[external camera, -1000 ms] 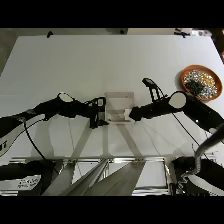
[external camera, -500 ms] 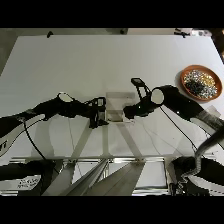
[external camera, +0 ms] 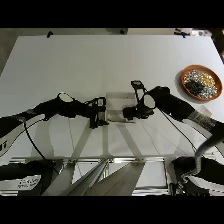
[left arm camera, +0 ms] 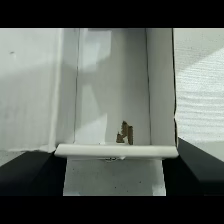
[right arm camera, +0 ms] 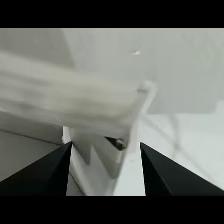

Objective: Fold the box and place the chain.

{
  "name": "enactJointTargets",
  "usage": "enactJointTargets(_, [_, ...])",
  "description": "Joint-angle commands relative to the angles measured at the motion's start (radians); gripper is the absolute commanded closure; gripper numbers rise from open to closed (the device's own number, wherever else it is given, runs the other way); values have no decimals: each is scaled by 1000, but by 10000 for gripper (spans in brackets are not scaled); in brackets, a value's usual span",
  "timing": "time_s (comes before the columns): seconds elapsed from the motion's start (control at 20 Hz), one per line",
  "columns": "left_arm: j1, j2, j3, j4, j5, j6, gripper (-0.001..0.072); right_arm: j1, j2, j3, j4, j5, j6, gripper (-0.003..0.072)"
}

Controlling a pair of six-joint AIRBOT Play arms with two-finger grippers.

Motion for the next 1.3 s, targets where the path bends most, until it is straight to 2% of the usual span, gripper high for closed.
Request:
enactJointTargets(0.0, [1, 1, 0, 0, 0, 0, 435, 31, -26, 1, -32, 0, 101, 223])
enactJointTargets(0.3, [1, 1, 0, 0, 0, 0, 435, 42, -29, 1, -50, -7, 210, 248])
enactJointTargets(0.4, [1, 1, 0, 0, 0, 0, 435, 42, -29, 1, -72, -6, 235, 285])
enactJointTargets(0.55, [1, 1, 0, 0, 0, 0, 435, 42, -30, 1, -90, -4, 279, 285])
enactJointTargets(0.65, [1, 1, 0, 0, 0, 0, 435, 47, -40, 1, -90, -5, 278, 332])
enactJointTargets(1.0, [1, 1, 0, 0, 0, 0, 435, 90, -96, 1, -84, -34, 278, 338])
enactJointTargets(1.1, [1, 1, 0, 0, 0, 0, 435, 89, -97, 2, -85, -33, 278, 412])
enactJointTargets(1.25, [1, 1, 0, 0, 0, 0, 435, 89, -97, 8, -85, -27, 276, 594])
